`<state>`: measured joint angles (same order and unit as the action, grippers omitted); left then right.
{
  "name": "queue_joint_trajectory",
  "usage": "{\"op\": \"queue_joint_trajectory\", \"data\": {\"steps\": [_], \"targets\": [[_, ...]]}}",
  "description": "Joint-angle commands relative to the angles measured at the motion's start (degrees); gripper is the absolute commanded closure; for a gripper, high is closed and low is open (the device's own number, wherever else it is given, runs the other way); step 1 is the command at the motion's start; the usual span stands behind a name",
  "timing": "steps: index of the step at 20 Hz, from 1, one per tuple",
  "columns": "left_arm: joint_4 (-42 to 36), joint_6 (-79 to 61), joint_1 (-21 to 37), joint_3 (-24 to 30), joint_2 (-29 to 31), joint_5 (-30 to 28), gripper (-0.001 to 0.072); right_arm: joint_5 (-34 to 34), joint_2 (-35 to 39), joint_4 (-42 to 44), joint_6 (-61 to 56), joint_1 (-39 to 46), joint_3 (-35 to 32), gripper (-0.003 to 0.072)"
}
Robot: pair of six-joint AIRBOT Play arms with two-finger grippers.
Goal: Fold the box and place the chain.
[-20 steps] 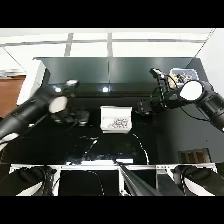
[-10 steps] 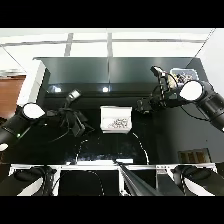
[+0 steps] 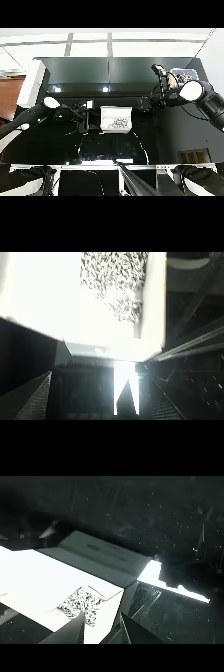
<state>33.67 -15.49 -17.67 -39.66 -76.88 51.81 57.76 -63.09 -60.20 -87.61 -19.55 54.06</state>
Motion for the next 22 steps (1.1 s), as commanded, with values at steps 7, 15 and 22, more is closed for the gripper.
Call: {"op": "queue_joint_trajectory", "data": {"steps": [7, 15, 22], "targets": [[-1.11, -2.1, -3.02, -1.29, -3.02, -2.25, -0.0006, -1.4, -0.04, 0.15, -0.07, 0.0, -0.02, 0.0422], [1.44, 2.47, -4.55, -1.29, -3.19, -2.36, -0.0006, -1.6, -0.04, 0.13, -0.07, 0.0, -0.02, 0.0422], [1.22, 5.7, -6.93, -1.33, -3.21, -6.58, -0.0005, -2.6, -0.04, 0.15, -0.07, 0.0, -0.02, 0.0423]]}}
